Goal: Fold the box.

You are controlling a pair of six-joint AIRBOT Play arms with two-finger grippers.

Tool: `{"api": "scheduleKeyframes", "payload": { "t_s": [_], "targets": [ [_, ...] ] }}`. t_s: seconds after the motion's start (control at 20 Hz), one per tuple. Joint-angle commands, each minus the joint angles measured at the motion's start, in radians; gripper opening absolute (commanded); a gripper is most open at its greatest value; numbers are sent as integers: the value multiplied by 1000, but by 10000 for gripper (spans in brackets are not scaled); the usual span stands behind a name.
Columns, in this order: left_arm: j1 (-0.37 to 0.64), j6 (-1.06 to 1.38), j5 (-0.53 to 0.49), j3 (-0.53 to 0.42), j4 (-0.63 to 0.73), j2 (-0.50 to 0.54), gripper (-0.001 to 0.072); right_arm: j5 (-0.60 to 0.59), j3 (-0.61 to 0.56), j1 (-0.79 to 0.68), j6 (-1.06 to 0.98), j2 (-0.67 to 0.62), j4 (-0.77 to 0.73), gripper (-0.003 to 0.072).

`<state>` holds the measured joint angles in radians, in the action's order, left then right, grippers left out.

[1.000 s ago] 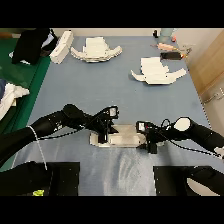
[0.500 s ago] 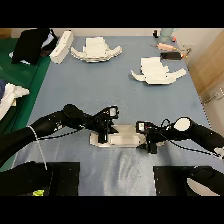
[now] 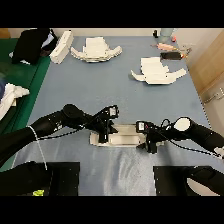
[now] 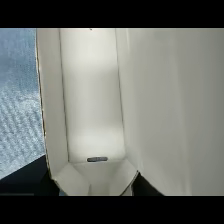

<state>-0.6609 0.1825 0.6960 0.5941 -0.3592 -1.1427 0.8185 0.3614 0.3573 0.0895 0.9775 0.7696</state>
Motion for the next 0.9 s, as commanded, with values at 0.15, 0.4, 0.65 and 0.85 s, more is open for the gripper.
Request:
{"api": "scheduleKeyframes", "payload": {
  "t_s": [0.15, 0.4, 0.65, 0.85],
  "targets": [
    [2, -54, 24, 2, -1, 13, 652, 3, 1, 0, 0, 0, 0, 510],
    [33, -395, 23, 2, -257, 142, 655, 3, 1, 0, 0, 0, 0, 510],
    [123, -1037, 227, 2, -668, 304, 16, 3, 1, 0, 0, 0, 0, 510],
    [82, -1208, 367, 2, -409, 296, 15, 3, 1, 0, 0, 0, 0, 510]
  ]
}}
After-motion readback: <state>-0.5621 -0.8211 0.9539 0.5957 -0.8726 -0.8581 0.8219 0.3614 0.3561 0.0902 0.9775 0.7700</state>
